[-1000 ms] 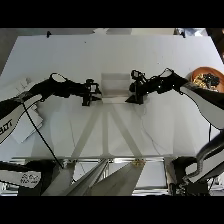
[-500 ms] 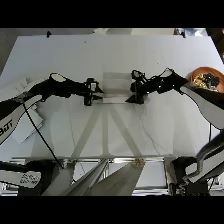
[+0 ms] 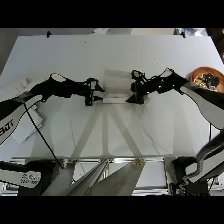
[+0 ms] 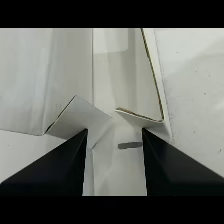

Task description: Fold the box and place the chain.

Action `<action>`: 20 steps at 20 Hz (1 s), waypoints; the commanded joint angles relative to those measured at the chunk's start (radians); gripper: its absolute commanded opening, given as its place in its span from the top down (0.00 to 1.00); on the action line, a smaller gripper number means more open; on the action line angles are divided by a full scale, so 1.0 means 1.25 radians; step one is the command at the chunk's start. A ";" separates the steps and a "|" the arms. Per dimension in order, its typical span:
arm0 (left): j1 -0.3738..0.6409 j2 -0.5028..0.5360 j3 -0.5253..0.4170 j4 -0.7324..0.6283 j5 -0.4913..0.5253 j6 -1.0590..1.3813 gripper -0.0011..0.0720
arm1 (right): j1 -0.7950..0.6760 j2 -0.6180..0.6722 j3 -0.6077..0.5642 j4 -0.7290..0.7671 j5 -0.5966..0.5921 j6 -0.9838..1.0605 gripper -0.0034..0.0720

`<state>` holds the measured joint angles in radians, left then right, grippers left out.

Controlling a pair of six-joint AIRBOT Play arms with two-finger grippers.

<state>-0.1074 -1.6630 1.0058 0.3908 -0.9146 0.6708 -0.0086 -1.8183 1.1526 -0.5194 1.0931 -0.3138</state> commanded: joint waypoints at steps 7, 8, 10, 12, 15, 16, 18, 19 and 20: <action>0.000 -0.014 0.000 -0.001 -0.003 -0.093 0.83 | 0.001 -0.001 0.000 0.001 -0.001 0.000 0.35; 0.000 -0.014 0.000 -0.001 -0.008 -0.093 0.89 | 0.001 -0.001 0.000 0.001 -0.001 0.000 0.35; 0.000 -0.014 0.000 -0.001 -0.014 -0.093 0.89 | 0.001 -0.001 0.000 0.001 -0.002 0.000 0.35; 0.002 -0.013 0.000 0.001 -0.014 -0.095 0.90 | 0.001 -0.001 0.000 0.001 -0.002 0.000 0.35; 0.002 -0.005 0.000 0.015 -0.014 -0.098 0.97 | 0.001 -0.001 0.000 0.001 -0.001 0.000 0.35; 0.003 0.002 0.000 0.015 -0.014 -0.098 0.97 | 0.001 -0.001 0.000 0.001 -0.001 -0.001 0.35; 0.010 0.018 0.000 0.018 -0.013 -0.099 0.97 | 0.001 -0.001 0.000 0.001 -0.002 0.000 0.35; 0.018 0.027 0.000 0.027 -0.014 -0.117 0.97 | 0.001 -0.001 0.000 0.001 -0.001 0.000 0.35; 0.026 0.037 0.000 0.032 -0.014 -0.146 0.97 | 0.001 -0.001 0.000 0.001 -0.001 0.000 0.35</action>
<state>-0.0917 -1.6424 1.0058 0.4126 -0.9367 0.5350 -0.0071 -1.8198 1.1526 -0.5171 1.0901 -0.3134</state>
